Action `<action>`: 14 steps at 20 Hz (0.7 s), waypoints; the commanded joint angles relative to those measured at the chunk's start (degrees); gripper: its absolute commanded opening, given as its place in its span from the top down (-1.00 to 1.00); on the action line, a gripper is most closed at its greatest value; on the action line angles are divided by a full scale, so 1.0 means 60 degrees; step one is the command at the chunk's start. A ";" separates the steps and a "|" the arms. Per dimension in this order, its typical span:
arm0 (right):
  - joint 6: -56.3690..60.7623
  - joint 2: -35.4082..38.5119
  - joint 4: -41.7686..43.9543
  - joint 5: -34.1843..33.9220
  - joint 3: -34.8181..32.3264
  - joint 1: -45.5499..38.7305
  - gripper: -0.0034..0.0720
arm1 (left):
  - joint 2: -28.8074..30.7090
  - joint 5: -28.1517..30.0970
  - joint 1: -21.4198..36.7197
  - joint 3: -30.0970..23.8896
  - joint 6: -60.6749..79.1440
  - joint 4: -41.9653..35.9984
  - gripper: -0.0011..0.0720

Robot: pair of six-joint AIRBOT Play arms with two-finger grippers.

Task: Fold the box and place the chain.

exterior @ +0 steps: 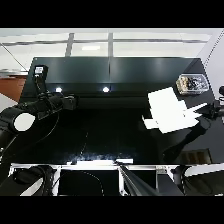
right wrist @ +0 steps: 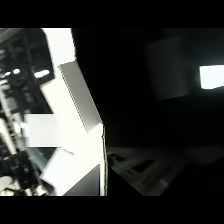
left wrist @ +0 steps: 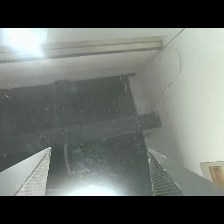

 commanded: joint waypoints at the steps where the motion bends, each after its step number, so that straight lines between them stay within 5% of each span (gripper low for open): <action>1: -0.0066 0.0470 0.0470 0.0018 -0.0645 0.0641 0.83 | -0.0007 0.0033 -0.0004 0.0000 0.0011 0.0004 -0.96; 8: -0.0022 0.2641 0.1909 -0.1479 -0.2142 0.3031 0.80 | -0.0007 0.0022 -0.0007 0.0000 0.0011 0.0004 -0.96; 14: -0.0160 0.6492 0.3821 -0.5104 -0.5639 0.5683 0.81 | -0.0007 0.0004 -0.0007 0.0000 0.0015 -0.0291 -0.96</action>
